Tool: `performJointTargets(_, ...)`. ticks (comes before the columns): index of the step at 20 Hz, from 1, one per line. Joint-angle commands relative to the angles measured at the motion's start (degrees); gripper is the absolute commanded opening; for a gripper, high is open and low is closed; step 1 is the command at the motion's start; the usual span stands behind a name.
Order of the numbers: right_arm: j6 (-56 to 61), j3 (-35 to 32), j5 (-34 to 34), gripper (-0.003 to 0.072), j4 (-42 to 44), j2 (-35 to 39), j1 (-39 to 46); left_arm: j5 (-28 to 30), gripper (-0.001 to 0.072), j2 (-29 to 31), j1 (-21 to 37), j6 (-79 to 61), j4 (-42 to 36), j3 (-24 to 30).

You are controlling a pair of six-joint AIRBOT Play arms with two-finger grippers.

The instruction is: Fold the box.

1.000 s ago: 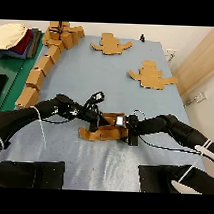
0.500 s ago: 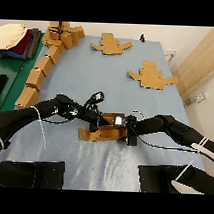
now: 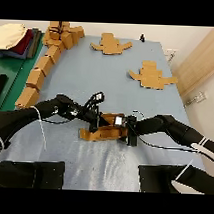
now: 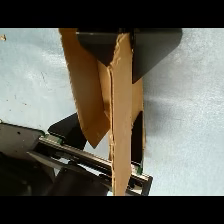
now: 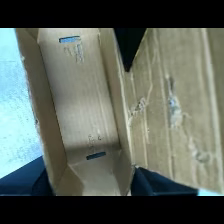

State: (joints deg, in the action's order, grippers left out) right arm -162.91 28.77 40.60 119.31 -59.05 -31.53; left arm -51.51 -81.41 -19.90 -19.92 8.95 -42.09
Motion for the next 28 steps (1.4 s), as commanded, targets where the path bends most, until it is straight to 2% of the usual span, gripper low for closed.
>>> performJointTargets(1, 0.0, -0.2, -0.1, 0.054, 0.0, 0.0, 0.0, 0.1, 0.0014, 0.0, 0.0, 0.0, 0.0, 0.0)
performJointTargets(15, 0.0, -0.1, 0.1, 0.0547, -0.1, 1.0, 0.0, 0.1, 0.0015, 0.0, 0.0, 0.0, 0.0, 0.0)
performJointTargets(16, 0.0, -0.1, 0.4, 0.0563, -0.2, 1.7, 0.2, 0.1, 0.0014, 0.0, 0.0, 0.0, 0.0, 0.0)
performJointTargets(17, 0.1, -0.1, 0.5, 0.0687, -0.2, 2.2, 0.1, 0.1, 0.0014, 0.0, 0.0, 0.0, 0.0, 0.0)
performJointTargets(18, 0.1, -0.1, 0.4, 0.0703, -0.4, 2.4, 0.2, 0.1, 0.0014, 0.0, 0.0, 0.0, 0.0, 0.0)
performJointTargets(21, 0.1, -0.1, 0.4, 0.0668, -0.5, 2.4, 0.5, 0.1, 0.0014, 0.0, 0.0, 0.0, 0.0, 0.0)
performJointTargets(23, 0.1, -0.1, 0.4, 0.0593, -1.6, 2.4, 0.6, 0.1, 0.0015, 0.0, 0.0, 0.0, 0.0, 0.0)
performJointTargets(28, 0.0, -0.2, -1.2, 0.0588, -1.5, -0.4, 0.4, 0.1, 0.0014, 0.0, 0.0, 0.0, 0.0, 0.0)
